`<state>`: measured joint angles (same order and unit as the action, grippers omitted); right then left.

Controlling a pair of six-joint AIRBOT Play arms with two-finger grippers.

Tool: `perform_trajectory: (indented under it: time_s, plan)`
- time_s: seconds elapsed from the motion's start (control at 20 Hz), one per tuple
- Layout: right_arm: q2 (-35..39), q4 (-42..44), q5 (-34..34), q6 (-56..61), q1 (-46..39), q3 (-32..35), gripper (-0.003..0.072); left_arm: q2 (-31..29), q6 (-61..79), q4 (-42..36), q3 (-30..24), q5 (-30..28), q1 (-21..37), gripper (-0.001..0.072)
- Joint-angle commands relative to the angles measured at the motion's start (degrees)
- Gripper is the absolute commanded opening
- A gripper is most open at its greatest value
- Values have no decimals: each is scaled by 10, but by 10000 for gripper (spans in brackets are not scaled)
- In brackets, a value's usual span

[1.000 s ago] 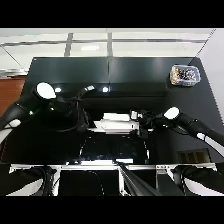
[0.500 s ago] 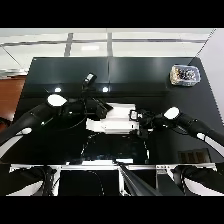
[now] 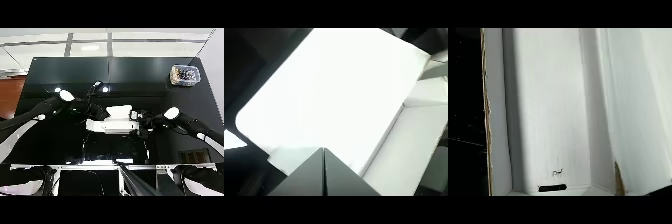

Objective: Fold the box and place the chain.

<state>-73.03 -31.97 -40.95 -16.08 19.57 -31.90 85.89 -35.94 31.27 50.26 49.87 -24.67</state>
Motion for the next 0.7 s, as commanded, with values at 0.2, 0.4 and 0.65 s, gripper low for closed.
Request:
perform_trajectory:
  time_s: [0.2, 0.4, 0.65]
  plan:
    - [0, 0, 0, 0, 0, 0, 460, -87, -70, 137, 45, 58, 33, 23]
    - [0, 0, 0, 0, 0, 0, 460, -210, -13, 163, 2, 70, 58, 25]
    - [0, 0, 0, 0, 0, 0, 460, -226, 328, 171, -98, 62, 22, 706]
